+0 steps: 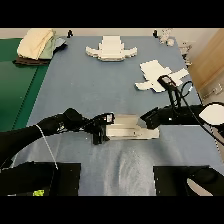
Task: Fold the box.
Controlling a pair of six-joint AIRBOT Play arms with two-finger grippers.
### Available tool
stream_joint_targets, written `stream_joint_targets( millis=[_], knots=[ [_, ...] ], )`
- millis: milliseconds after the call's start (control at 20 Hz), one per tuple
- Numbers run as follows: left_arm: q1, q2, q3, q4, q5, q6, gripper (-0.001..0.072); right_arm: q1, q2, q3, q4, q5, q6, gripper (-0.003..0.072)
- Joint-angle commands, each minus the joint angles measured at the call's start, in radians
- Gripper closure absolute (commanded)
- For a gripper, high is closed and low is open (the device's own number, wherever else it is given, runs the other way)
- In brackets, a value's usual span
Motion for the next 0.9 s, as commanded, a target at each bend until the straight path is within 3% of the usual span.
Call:
stream_joint_targets(
  millis=[0,350,500,850],
  knots=[
    [0.000,0.000,0.001,0.000,0.000,0.000,0.0251,0.000,0.013,0.030,0.079,0.029,0.104,0.0683],
    [0.000,0.000,0.001,0.000,0.000,0.000,0.0251,0.000,0.012,0.034,0.194,0.169,0.092,0.0682],
    [0.000,0.000,0.001,0.000,0.000,0.000,0.0250,0.000,-0.006,0.034,0.190,0.159,0.084,0.0682],
    [0.000,0.000,0.001,0.000,0.000,0.000,0.0250,0.000,-0.292,0.058,0.236,0.038,-0.004,0.0684]
  ],
)
